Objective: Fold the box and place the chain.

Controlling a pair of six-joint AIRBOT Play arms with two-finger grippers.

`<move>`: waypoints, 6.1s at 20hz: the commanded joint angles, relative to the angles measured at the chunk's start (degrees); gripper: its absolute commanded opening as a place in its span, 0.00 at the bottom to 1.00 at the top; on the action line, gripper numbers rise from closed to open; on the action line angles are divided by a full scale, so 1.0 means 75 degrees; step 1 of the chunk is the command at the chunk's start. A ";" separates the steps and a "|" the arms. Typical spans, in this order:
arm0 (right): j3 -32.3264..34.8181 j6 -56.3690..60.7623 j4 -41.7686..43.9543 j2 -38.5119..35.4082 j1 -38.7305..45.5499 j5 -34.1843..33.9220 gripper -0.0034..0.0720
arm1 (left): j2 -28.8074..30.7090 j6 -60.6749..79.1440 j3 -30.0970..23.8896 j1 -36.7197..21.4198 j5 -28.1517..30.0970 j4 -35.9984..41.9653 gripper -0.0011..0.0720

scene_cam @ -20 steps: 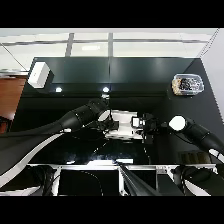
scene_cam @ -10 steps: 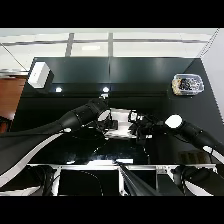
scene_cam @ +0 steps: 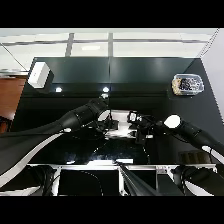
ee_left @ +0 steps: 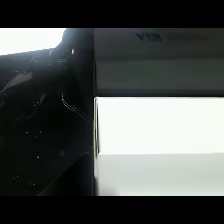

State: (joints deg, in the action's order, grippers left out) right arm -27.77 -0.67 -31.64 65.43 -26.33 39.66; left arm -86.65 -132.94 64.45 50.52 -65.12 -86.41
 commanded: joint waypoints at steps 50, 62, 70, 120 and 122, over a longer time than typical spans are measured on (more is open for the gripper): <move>-0.0583 0.8620 0.0883 0.0460 0.1693 0.2480 0.77 | 0.0003 0.0006 0.0003 -0.0035 -0.0184 0.0000 0.06; -0.2090 1.4292 -0.4199 0.0504 -0.0726 0.1492 0.76 | 0.0003 0.0006 0.0003 -0.0035 -0.0184 -0.0003 0.06; -0.3013 1.6460 -0.5919 0.1160 -0.1880 0.2428 0.50 | 0.0003 0.0006 0.0003 -0.0035 -0.0184 -0.0003 0.06; -0.3395 1.5792 -0.6222 -0.0271 -0.1588 0.3806 0.48 | 0.0000 0.0006 0.0003 -0.0035 -0.0125 -0.0012 0.06; -0.3395 1.5215 -0.6446 -0.0924 -0.1294 0.4293 0.48 | 0.0000 0.0006 0.0003 -0.0035 -0.0125 -0.0012 0.06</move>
State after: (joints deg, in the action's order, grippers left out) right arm -53.04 119.57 -78.46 64.58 -38.26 66.35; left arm -86.65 -132.92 64.45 50.30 -66.13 -86.52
